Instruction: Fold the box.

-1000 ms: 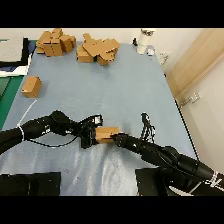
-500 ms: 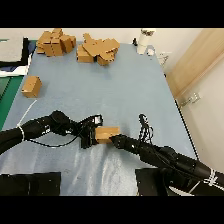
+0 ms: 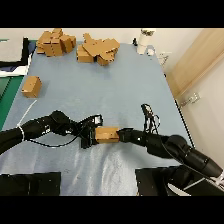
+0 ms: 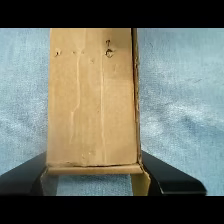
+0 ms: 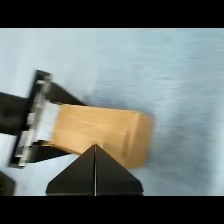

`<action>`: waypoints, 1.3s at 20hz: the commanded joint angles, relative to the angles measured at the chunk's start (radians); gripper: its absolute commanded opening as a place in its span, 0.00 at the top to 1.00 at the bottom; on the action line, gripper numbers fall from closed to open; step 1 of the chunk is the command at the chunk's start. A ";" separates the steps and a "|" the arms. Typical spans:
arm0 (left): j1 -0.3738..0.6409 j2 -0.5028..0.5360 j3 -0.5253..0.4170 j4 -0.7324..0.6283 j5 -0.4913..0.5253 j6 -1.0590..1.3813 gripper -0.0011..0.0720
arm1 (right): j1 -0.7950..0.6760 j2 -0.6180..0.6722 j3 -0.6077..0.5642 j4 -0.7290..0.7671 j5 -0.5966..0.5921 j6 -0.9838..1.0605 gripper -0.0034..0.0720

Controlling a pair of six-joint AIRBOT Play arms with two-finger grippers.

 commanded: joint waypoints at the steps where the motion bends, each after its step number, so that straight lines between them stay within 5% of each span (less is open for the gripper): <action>1: 0.000 0.001 0.001 0.000 0.000 0.000 0.17 | -0.129 -0.101 0.143 -0.232 -0.309 0.025 0.96; 5: 0.000 0.001 0.001 0.000 0.000 0.000 0.17 | -0.210 -0.357 0.379 -0.297 -0.447 0.051 0.95; 9: 0.000 0.001 0.001 0.000 0.001 0.000 0.17 | -0.215 -0.537 0.508 -0.232 -0.442 0.052 0.95; 20: 0.027 0.070 0.002 0.011 0.035 -0.179 0.17 | -0.215 -0.592 0.519 -0.212 -0.388 0.105 0.95; 23: 0.107 0.175 0.002 0.145 0.063 -0.426 0.17 | -0.215 -0.592 0.519 -0.254 -0.387 0.104 0.95; 26: 0.234 0.262 0.002 0.431 0.049 -0.763 0.17 | -0.215 -0.592 0.519 -0.259 -0.383 0.103 0.95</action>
